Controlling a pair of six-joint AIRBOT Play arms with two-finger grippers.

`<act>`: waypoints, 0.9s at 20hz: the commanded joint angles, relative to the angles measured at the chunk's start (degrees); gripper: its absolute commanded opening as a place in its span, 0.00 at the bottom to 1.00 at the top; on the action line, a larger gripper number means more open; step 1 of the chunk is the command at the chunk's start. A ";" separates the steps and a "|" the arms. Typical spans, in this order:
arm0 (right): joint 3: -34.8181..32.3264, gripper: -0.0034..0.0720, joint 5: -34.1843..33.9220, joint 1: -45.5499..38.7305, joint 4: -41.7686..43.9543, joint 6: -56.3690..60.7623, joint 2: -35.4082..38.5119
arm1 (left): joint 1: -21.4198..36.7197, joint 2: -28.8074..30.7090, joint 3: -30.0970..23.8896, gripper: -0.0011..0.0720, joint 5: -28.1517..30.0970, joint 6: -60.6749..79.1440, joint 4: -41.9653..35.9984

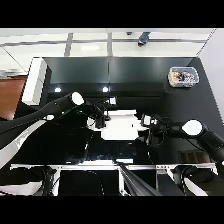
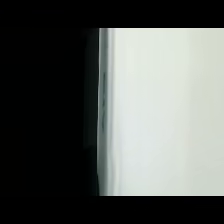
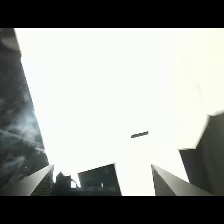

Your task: Fold the box and place the chain.

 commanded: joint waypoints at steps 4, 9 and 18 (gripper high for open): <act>-0.17 0.99 2.54 1.44 -3.06 -2.60 -2.69 | 0.02 -0.04 0.00 0.05 0.17 0.07 0.11; -0.17 0.99 -4.33 5.84 3.28 -2.08 -7.13 | 0.02 -0.04 0.00 0.05 0.17 0.07 0.09; 3.17 0.99 -16.02 8.74 1.38 -2.12 -8.41 | 0.02 -0.04 0.00 0.05 0.17 0.07 0.11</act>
